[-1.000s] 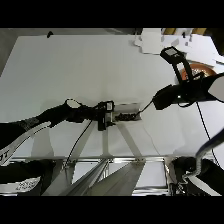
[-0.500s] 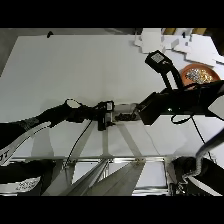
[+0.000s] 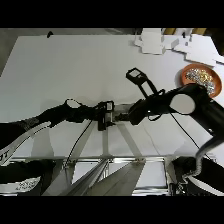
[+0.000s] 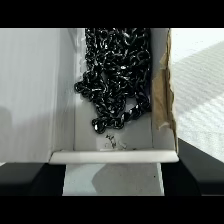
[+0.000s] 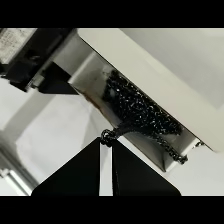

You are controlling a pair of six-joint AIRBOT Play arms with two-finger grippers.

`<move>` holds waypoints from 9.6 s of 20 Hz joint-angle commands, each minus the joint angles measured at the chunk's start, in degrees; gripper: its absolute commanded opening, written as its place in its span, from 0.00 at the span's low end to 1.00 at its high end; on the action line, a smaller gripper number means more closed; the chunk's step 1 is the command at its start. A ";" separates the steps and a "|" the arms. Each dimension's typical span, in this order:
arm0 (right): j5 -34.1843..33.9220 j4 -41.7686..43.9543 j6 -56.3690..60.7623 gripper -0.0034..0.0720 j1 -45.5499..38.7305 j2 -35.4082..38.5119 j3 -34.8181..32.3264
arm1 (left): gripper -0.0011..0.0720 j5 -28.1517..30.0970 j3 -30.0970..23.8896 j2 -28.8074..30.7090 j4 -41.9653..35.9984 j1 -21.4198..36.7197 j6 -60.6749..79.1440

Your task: Fold the box and place the chain.

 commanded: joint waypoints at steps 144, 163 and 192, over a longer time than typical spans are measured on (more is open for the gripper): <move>-6.29 13.62 -57.64 0.44 -7.21 -7.37 -5.86 | 0.25 0.02 0.00 0.02 0.02 0.00 0.02; -6.97 13.22 -56.92 0.18 -7.26 -7.34 -5.86 | 0.25 0.02 0.00 0.02 0.02 0.00 0.02; -3.85 11.43 -56.17 0.39 -7.26 -8.26 -6.01 | 0.25 0.02 0.00 0.02 0.02 0.00 0.02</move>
